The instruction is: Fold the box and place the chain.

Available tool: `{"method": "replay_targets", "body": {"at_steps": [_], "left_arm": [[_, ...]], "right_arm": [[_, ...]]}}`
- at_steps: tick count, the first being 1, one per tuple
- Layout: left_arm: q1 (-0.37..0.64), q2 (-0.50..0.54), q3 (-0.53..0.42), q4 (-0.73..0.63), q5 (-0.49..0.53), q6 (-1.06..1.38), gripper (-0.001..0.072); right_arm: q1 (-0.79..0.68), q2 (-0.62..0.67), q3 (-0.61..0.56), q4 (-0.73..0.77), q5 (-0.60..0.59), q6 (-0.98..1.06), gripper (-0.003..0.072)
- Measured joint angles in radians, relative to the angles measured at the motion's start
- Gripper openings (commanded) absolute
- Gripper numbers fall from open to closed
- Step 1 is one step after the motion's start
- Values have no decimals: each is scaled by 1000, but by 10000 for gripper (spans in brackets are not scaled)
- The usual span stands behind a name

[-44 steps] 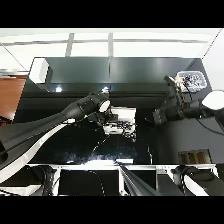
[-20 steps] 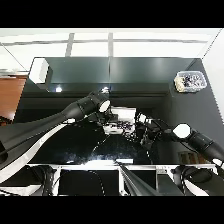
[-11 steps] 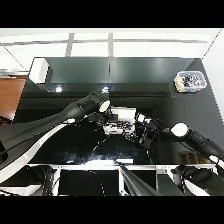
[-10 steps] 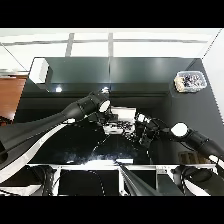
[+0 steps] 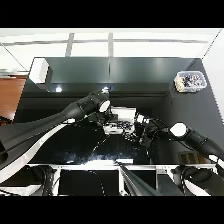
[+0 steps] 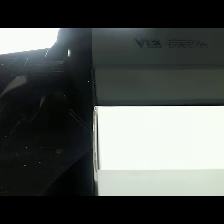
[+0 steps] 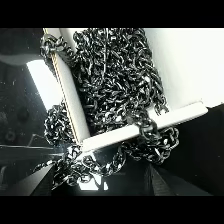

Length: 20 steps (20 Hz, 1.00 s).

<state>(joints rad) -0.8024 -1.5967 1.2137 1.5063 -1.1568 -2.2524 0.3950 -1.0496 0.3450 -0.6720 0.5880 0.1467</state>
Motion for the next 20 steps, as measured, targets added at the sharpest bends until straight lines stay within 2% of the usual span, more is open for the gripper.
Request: {"method": "replay_targets", "body": {"at_steps": [2,3,4,5,10,11,12,13,14,15,16,20], "left_arm": [[0,0,0,0,-2,0,28],[0,0,0,0,-2,0,28],[0,0,0,0,-2,0,28],[0,0,0,0,-2,0,28],[0,0,0,0,0,0,28],[0,0,0,0,0,0,28],[0,0,0,0,0,0,28],[0,0,0,0,0,0,28],[0,0,0,0,0,-2,28],[0,0,0,0,0,-2,28],[0,0,0,0,0,-2,28],[0,0,0,0,0,0,28]], "right_arm": [[0,0,0,-8,0,0,720],[0,0,0,-10,-1,0,649],[0,0,0,-14,-5,0,531],[0,0,1,-14,-5,6,489],[0,0,0,-16,-14,5,488],[0,0,0,-17,-16,5,440],[0,0,0,-17,-14,4,216],[0,0,0,-16,-14,3,181],[0,0,0,-17,-27,2,179],[0,0,0,-20,-33,2,54],[0,0,0,-20,-29,1,6],[0,1,0,-18,-29,5,5]]}}
